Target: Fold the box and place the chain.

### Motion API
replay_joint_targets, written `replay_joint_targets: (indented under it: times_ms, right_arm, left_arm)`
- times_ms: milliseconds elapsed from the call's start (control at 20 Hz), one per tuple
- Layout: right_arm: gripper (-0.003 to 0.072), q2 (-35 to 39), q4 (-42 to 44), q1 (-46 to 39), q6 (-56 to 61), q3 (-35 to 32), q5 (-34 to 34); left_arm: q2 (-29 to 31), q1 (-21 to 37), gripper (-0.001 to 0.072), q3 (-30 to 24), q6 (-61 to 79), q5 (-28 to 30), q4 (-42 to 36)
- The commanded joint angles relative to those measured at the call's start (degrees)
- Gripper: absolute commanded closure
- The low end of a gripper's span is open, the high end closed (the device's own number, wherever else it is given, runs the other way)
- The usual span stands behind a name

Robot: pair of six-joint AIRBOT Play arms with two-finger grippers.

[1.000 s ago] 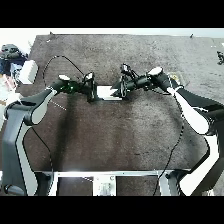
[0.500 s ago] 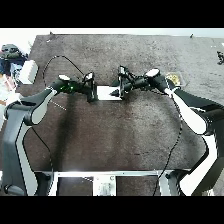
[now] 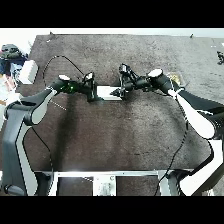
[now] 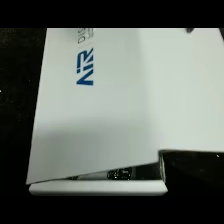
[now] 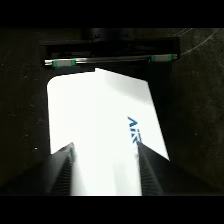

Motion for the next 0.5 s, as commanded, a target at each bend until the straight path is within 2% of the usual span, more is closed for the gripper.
replay_joint_targets:
  times_ms: [0, 350, 400, 450]
  right_arm:
    - [0.0344, 1.0, 5.3, 0.2, -8.7, -4.6, -1.6]
    - [0.0338, 0.1, 5.7, 0.3, -13.8, -4.7, -4.0]
    - [0.0275, -0.3, 5.8, 0.3, -14.0, -4.7, -4.6]
    - [0.0258, -0.8, 5.8, 0.3, -14.8, -4.7, -4.8]
  left_arm:
    - [0.0, 0.0, 0.0535, 0.0, 0.0, 0.0, 0.0]
    - [0.0, 0.0, 0.0536, 0.0, 0.0, 0.0, 0.0]
    - [0.0, 0.0, 0.0535, 0.0, 0.0, 0.0, 0.0]
    - [0.0, 0.0, 0.0535, 0.0, 0.0, 0.0, 0.0]
